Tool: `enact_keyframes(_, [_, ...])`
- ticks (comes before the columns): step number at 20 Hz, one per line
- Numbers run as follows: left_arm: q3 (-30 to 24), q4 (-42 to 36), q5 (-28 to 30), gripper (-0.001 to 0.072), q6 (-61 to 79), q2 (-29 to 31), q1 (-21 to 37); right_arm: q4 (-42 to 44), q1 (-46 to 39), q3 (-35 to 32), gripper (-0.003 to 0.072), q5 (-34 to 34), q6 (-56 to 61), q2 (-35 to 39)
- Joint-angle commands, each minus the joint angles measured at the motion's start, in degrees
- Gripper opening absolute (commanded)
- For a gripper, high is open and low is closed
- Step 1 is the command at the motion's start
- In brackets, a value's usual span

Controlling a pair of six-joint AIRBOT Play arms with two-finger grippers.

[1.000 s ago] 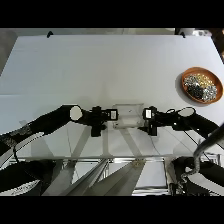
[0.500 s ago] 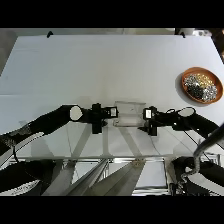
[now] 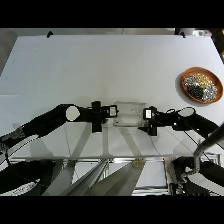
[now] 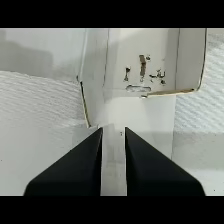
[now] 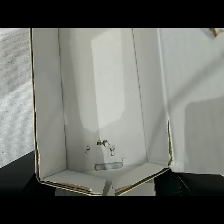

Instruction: Fold the box and place the chain.

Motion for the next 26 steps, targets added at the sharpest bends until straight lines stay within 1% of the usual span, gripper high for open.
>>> enact_keyframes(1, [0.0,1.9,-0.4,0.0194,0.0,-0.9,0.1,0.0,0.0,0.0,0.0575,0.0,0.0,0.0])
enact_keyframes(2, [0.0,2.3,-0.4,0.0232,0.1,-0.9,0.1,0.0,0.0,0.0,0.0575,0.0,0.0,0.0])
enact_keyframes(7, [0.1,2.1,1.0,0.0232,7.1,-0.9,0.0,0.0,0.0,0.0,0.0575,0.0,0.0,0.0])
enact_keyframes(10, [0.1,1.7,1.6,0.0231,7.6,-0.9,0.0,0.0,0.0,0.0,0.0575,0.0,0.0,0.0])
enact_keyframes(12, [0.1,-0.1,2.3,0.023,8.7,-1.0,0.0,0.0,0.0,0.0,0.0575,0.0,0.0,0.0])
enact_keyframes(16, [0.1,-7.0,2.3,0.0221,12.9,-2.3,0.0,0.0,0.0,0.0,0.0575,0.0,0.0,0.0])
enact_keyframes(18, [0.1,-7.4,1.4,0.0208,12.9,-2.4,-0.1,0.0,0.0,0.0,0.0575,0.0,0.0,0.0])
enact_keyframes(22, [0.1,-7.5,-1.9,0.0207,12.9,-2.4,-0.1,0.0,0.0,0.0,0.0575,0.0,0.0,0.0])
enact_keyframes(26, [0.1,-10.2,-0.8,0.0206,15.2,-2.4,-0.5,0.0,0.0,0.0,0.0575,0.0,0.0,0.0])
